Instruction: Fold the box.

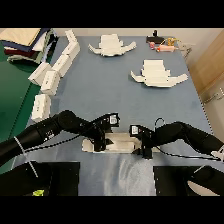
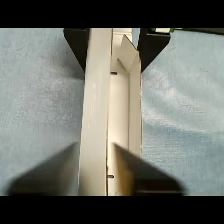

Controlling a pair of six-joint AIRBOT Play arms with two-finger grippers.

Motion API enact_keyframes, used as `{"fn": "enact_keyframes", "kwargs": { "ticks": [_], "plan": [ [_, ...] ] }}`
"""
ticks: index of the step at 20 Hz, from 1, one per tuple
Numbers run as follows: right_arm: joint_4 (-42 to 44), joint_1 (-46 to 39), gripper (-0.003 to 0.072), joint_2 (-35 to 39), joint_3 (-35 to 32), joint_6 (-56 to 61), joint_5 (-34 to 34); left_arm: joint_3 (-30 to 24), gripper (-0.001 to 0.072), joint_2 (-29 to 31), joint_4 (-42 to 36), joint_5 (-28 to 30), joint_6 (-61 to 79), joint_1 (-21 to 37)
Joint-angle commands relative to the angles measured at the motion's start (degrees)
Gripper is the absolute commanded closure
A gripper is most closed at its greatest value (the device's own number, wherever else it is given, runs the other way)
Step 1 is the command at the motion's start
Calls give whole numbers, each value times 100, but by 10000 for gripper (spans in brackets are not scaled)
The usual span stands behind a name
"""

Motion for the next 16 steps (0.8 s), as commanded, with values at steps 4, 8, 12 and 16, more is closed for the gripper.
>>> {"fn": "enact_keyframes", "kwargs": {
  "ticks": [4, 8, 12, 16],
  "plan": [
    [0, 4, 167, -4, -4, -2, 2, 9, 183, 216, 420, -319, -1134, 4],
    [2, 4, 167, -4, -4, -2, 2, 33, 182, 835, 1980, -1207, -3333, 13],
    [0, 4, 167, -4, -4, -2, 2, 92, 185, 1438, 2568, -2022, -5139, 9],
    [2, 4, 168, -4, -4, -2, 2, 122, 693, 1368, 1119, -1794, -5884, -11]
  ]
}}
